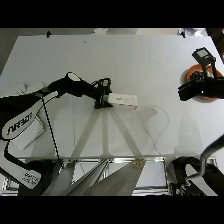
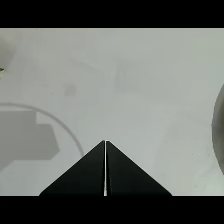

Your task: Fold the box and place the chain.

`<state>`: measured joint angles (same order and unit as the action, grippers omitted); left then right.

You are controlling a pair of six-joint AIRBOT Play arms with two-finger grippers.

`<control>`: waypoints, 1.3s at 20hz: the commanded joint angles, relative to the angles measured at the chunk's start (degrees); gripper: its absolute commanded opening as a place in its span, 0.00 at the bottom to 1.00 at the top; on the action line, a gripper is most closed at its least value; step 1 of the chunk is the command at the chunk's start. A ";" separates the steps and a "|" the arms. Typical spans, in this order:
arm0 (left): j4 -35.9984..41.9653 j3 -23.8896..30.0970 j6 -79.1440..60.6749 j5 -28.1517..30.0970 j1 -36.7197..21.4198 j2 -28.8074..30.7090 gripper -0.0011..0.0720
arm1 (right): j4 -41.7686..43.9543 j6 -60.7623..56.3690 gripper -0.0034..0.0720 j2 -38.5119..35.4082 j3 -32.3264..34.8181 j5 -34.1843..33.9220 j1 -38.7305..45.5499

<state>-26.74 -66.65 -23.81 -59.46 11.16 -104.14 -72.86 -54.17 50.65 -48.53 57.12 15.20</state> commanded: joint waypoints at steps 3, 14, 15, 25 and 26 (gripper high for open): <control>1.11 -0.02 0.02 -1.44 0.00 0.13 0.03 | -0.22 0.00 0.06 -0.04 -0.02 0.07 0.04; 2.62 -0.02 15.78 3.80 -0.35 19.26 0.03 | -0.24 0.00 0.06 -0.04 -0.02 0.07 0.04; 2.56 -0.02 19.15 7.04 -0.59 22.18 0.03 | -0.24 0.00 0.06 -0.04 -0.02 0.07 0.04; -28.00 -0.02 65.48 33.81 -12.66 41.62 0.02 | -0.22 0.00 0.06 -0.04 -0.02 0.07 0.04; -36.06 -0.02 74.18 31.87 -14.71 41.42 0.02 | -0.24 0.00 0.06 -0.04 -0.02 0.07 0.04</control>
